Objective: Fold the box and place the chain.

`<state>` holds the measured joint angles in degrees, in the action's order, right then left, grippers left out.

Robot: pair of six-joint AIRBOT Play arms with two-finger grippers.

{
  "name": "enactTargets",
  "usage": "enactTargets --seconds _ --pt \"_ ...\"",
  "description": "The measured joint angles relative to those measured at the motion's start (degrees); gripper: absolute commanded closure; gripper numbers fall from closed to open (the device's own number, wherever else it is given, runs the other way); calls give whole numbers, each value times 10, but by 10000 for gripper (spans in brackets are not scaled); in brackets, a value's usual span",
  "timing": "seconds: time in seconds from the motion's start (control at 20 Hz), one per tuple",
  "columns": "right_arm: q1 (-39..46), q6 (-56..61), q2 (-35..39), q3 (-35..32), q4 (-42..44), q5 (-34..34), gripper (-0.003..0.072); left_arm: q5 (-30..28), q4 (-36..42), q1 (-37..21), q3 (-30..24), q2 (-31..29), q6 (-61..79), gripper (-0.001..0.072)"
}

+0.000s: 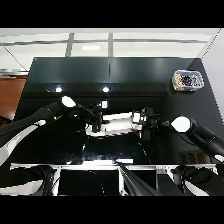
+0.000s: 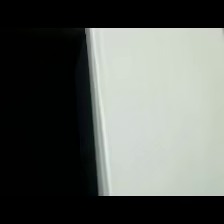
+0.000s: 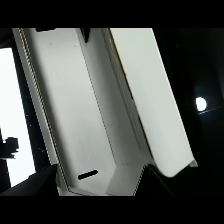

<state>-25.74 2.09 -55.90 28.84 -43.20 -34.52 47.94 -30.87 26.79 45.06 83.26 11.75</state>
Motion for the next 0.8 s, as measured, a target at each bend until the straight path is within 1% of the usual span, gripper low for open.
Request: enactTargets --seconds 0.25,0.5,0.65,0.8 --pt "4 -6 -6 2 5 11 31 1 0 0 0 0 1 685" --pt "13 -35 -13 2 48 12 31 2 0 0 0 0 1 685" --pt "15 -67 -29 2 89 -17 32 5 0 0 0 0 1 685" --pt "17 -93 -51 2 110 -37 32 5 -2 0 0 0 2 685"
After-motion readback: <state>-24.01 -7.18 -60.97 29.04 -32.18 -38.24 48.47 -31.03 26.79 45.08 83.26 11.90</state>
